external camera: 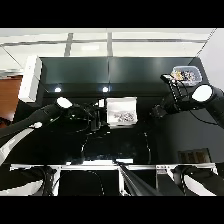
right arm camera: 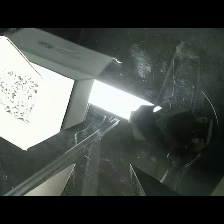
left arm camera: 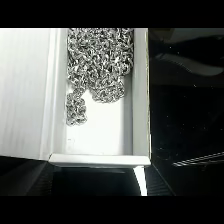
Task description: Fold the box and place the chain.
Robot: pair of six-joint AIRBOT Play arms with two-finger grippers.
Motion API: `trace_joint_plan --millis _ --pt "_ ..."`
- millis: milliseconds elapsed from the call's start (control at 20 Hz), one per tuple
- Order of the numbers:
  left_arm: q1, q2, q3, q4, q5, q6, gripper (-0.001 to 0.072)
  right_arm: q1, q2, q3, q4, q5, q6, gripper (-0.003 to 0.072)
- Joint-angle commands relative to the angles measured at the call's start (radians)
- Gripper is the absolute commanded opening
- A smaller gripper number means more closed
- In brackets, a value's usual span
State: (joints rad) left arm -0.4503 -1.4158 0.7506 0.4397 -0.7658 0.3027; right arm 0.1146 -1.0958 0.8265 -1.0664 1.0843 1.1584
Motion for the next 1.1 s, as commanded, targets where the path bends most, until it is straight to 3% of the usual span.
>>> trace_joint_plan --millis 0,50,100,150,300,550,650,850,1050 --pt "-0.003 -0.001 0.000 0.009 0.003 -0.002 0.0346 0.000 0.000 0.000 0.000 -0.031 0.000 0.0422" --pt "-0.003 -0.001 0.000 0.009 0.003 -0.002 0.0346 0.000 0.000 0.000 0.001 -0.060 0.000 0.0431" --pt "-0.003 -0.001 0.000 0.008 0.003 -0.002 0.0346 0.000 0.000 0.000 0.016 -0.095 0.002 0.0653" --pt "-0.003 -0.001 0.000 0.008 0.003 -0.002 0.0346 0.000 0.000 0.002 0.053 -0.144 0.002 0.0720" --pt "-0.003 -0.001 0.000 0.008 0.003 -0.002 0.0346 0.000 -0.052 0.060 0.207 -0.241 0.001 0.0720" --pt "-0.003 -0.001 0.000 0.009 0.003 -0.002 0.0346 0.006 -0.282 0.195 0.494 -0.375 -0.018 0.0719" --pt "-0.003 0.000 0.000 0.009 0.003 -0.002 0.0346 0.031 -0.335 0.207 0.517 -0.324 -0.103 0.0719" --pt "-0.003 0.000 0.000 0.009 0.003 -0.002 0.0346 0.059 -0.309 0.208 0.451 -0.055 -0.696 0.0718" --pt "-0.003 0.000 0.000 0.008 0.003 -0.002 0.0346 0.058 -0.227 0.212 0.322 0.057 -0.804 0.0719"
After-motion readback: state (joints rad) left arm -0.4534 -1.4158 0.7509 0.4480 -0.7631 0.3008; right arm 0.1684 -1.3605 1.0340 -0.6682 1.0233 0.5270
